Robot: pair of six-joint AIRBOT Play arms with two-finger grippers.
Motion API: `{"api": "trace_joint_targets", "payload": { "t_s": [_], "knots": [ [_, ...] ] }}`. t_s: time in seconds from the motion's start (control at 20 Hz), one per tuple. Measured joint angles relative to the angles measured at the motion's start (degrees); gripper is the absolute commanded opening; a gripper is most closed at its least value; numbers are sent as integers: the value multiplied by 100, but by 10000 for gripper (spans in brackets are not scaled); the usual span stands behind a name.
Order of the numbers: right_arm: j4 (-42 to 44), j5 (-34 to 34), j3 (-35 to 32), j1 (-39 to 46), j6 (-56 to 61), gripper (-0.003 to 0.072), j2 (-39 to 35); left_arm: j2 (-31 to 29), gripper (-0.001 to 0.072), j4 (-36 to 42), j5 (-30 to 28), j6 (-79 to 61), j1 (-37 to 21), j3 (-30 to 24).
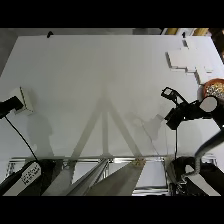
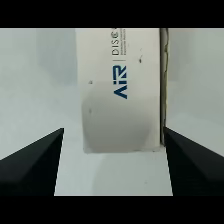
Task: Fold the box and place the chain.
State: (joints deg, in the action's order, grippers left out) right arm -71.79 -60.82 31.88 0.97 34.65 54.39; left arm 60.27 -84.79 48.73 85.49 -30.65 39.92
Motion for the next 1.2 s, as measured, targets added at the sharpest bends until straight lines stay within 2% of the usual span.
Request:
{"api": "trace_joint_targets", "payload": {
  "t_s": [0.2, 0.35, 0.7, 0.9, 1.2],
  "knots": [
    [0, 0, 0, 0, 0, 22, 0, -195, 693, -125, 94, 109, 48, -4],
    [2, 0, 0, 0, 0, 22, 0, -562, 695, -184, 94, 26, 282, -2],
    [2, 0, 0, 0, 0, 22, 0, -1598, 695, -205, 181, -31, 1449, -4],
    [2, 0, 2, 0, 0, 22, 0, -1784, 695, -203, 293, -39, 1971, -7],
    [0, 0, 0, 0, -2, 22, 0, -1845, 695, -205, 332, -20, 2214, -7]
  ]
}}
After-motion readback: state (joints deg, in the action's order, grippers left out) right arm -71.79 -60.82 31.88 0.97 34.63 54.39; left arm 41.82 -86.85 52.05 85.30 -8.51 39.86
